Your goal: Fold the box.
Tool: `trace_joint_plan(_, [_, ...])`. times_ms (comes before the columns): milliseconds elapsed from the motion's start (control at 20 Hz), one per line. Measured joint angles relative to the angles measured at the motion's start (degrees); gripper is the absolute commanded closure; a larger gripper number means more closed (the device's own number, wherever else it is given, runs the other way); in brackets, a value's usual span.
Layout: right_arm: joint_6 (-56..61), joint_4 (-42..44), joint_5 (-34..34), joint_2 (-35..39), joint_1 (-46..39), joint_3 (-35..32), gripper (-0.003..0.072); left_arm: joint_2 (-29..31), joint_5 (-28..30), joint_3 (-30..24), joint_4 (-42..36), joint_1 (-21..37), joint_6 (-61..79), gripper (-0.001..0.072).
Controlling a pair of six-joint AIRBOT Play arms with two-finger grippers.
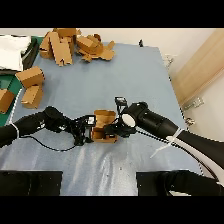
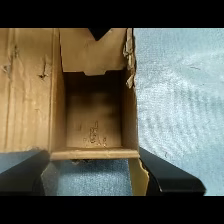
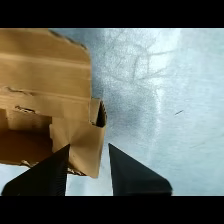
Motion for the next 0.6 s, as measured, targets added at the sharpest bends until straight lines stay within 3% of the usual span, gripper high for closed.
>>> trace_joint_plan(600, [1.22,-3.56,1.81,-3.74,2.51,4.15,0.0321,0.0,-0.02,0.0,-0.02,0.0,-0.02,0.0259])
